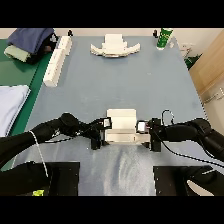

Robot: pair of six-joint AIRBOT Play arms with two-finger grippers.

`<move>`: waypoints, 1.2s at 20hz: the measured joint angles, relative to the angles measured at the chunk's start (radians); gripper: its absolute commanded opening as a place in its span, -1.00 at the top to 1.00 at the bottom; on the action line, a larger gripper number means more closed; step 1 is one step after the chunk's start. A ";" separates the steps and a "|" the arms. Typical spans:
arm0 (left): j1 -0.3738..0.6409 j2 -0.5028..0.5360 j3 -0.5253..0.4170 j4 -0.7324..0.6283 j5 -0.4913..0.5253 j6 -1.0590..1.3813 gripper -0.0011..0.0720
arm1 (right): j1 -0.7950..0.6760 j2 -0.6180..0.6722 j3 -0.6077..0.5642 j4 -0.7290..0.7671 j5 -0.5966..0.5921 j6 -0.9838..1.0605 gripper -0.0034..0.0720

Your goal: Fold the box.

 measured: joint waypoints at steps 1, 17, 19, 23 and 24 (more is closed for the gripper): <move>0.000 0.000 0.000 0.000 0.000 0.000 -0.32 | 0.000 -0.014 -0.002 0.019 0.018 -0.031 -0.78; 0.000 0.000 0.000 0.001 0.000 0.000 -0.32 | 0.001 -0.093 -0.005 0.192 0.085 -0.202 0.68; 0.000 0.000 0.000 0.001 0.000 0.000 -0.32 | 0.012 -0.094 -0.005 0.206 0.088 -0.217 0.68; 0.000 0.000 0.000 0.001 0.000 0.001 -0.32 | 0.047 -0.107 -0.005 0.224 0.119 -0.228 0.05; 0.000 0.000 0.000 0.002 0.000 0.001 -0.32 | 0.053 -0.116 -0.005 0.227 0.126 -0.230 -0.21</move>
